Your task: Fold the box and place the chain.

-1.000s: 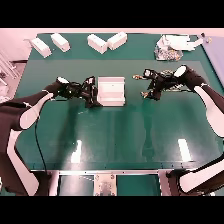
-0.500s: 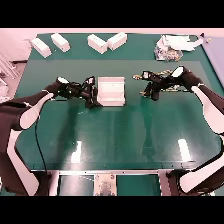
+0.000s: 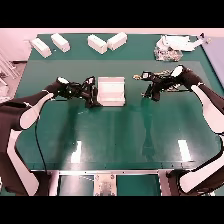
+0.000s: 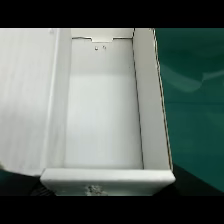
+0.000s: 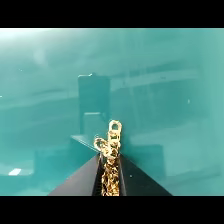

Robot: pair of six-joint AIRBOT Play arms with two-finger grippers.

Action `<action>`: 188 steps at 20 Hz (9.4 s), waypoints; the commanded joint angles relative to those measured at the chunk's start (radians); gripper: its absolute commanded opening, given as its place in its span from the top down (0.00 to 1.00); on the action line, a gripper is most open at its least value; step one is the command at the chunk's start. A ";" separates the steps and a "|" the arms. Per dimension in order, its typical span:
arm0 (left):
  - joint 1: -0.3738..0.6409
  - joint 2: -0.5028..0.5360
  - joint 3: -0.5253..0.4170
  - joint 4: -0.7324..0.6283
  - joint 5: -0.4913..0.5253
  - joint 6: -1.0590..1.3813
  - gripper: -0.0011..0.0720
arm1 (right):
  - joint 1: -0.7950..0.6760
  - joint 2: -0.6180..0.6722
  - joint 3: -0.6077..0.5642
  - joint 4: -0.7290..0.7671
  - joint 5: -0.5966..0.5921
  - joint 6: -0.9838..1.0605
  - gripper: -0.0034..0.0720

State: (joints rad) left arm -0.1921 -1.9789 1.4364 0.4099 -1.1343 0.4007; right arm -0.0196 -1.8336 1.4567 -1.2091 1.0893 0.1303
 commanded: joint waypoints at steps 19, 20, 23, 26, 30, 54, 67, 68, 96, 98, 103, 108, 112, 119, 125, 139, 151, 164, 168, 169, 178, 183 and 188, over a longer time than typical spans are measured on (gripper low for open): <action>0.000 0.000 0.001 0.000 0.001 0.000 0.28 | 0.301 0.496 0.093 0.162 0.053 0.391 0.94; 0.000 0.000 0.001 0.000 0.001 0.000 0.28 | 0.330 0.496 0.101 0.163 0.047 0.406 0.94; 0.000 0.000 0.001 0.000 0.000 0.000 0.28 | 0.400 0.485 0.100 0.162 -0.034 0.405 0.95; 0.000 0.000 0.001 0.000 0.001 0.000 0.28 | 0.422 0.438 0.097 0.186 -0.097 0.417 0.95; 0.000 0.000 0.001 0.000 0.001 0.000 0.28 | 0.423 0.319 0.097 0.279 -0.094 0.416 0.95; 0.000 0.000 0.001 0.000 0.001 0.000 0.28 | 0.109 0.244 0.023 0.026 -0.048 0.739 0.26; 0.000 0.000 0.001 0.000 0.001 0.000 0.28 | -0.042 0.242 -0.177 -0.167 -0.299 0.984 0.23; 0.000 0.000 0.001 0.000 0.000 0.000 0.28 | -0.039 0.242 -0.177 -0.171 -0.308 0.778 0.23; 0.000 0.000 0.001 0.000 0.000 0.000 0.28 | -0.109 -0.086 0.107 0.025 -0.006 -0.240 0.39; 0.000 0.000 0.001 0.000 0.001 0.000 0.28 | -0.111 -0.089 0.107 0.014 0.027 -0.235 0.43; 0.000 0.000 0.001 0.000 0.000 0.000 0.28 | -0.128 -0.089 0.107 0.012 0.049 -0.183 0.77; 0.000 0.000 0.001 0.000 0.000 0.000 0.28 | -0.124 -0.091 0.110 0.018 0.019 -0.145 0.94; 0.000 0.000 0.001 0.000 0.000 0.000 0.28 | -0.124 -0.078 0.136 0.106 0.023 -0.085 0.94; 0.000 0.000 0.001 0.000 0.000 0.000 0.28 | -0.123 0.050 0.136 0.235 0.069 -0.080 0.94; 0.000 0.000 0.001 0.000 0.000 0.000 0.28 | -0.101 0.199 0.136 0.357 0.158 -0.030 0.94; 0.000 0.000 0.001 0.000 0.000 0.000 0.28 | 0.274 0.450 0.138 0.357 0.130 0.195 0.94; 0.000 0.000 0.001 0.000 0.000 0.000 0.28 | 0.371 0.189 0.103 0.432 0.058 0.229 0.94; 0.000 0.000 0.001 0.000 0.001 0.000 0.28 | 0.210 0.134 0.114 0.351 0.056 0.229 0.28; 0.000 0.000 0.001 0.000 0.000 0.000 0.28 | 0.051 0.189 0.114 0.315 0.120 0.317 0.27; 0.000 0.000 0.001 0.000 0.000 0.000 0.28 | 0.010 0.188 0.108 0.310 0.096 0.424 0.27; 0.000 0.000 0.001 0.000 0.000 0.000 0.28 | -0.026 0.182 0.008 0.307 0.142 -0.016 0.30; 0.000 0.000 0.001 0.000 0.000 0.000 0.28 | 0.054 0.141 -0.033 0.308 0.133 -0.185 0.28; 0.000 0.000 0.001 0.000 0.001 0.000 0.28 | 0.130 0.068 -0.033 0.307 0.035 -0.335 0.22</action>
State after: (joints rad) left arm -0.1921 -1.9789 1.4364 0.4103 -1.1339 0.4007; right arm 0.0727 -1.7290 1.4273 -0.9012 1.1843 -0.0933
